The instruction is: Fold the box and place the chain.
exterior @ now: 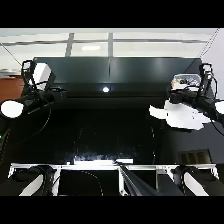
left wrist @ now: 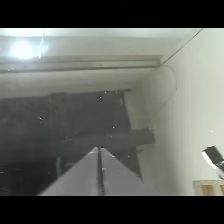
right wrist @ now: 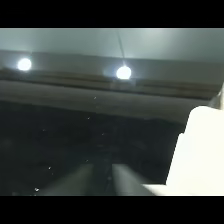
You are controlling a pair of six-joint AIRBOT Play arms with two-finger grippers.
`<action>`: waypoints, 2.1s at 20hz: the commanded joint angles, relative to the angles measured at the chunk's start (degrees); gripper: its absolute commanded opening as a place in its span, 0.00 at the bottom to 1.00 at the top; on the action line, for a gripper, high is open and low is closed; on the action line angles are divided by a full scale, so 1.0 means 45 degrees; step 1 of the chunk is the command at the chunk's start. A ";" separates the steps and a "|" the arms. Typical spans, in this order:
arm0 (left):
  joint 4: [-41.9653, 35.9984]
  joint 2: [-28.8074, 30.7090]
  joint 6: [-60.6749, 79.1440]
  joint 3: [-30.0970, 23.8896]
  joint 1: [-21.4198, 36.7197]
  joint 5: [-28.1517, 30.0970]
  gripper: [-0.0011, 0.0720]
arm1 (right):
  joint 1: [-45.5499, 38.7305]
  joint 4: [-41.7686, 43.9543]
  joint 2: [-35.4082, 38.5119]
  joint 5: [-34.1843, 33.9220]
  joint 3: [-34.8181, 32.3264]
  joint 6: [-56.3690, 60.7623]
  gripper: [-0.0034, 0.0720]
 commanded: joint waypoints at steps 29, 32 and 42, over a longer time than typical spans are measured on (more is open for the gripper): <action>-0.0476 -0.0228 0.1044 0.0257 0.0000 -0.2050 0.98 | -1.0394 -0.3317 -1.0564 1.1482 0.9403 0.1151 0.97; -0.0539 -0.0228 0.1044 0.0257 0.0000 -0.2055 0.98 | -0.9836 -0.4386 -1.0700 1.1706 0.9821 0.1171 0.55; -0.0529 -0.0228 0.1049 0.0257 0.0000 -0.1914 0.98 | -0.8777 -0.2176 -0.8670 1.3916 0.7519 0.1195 0.07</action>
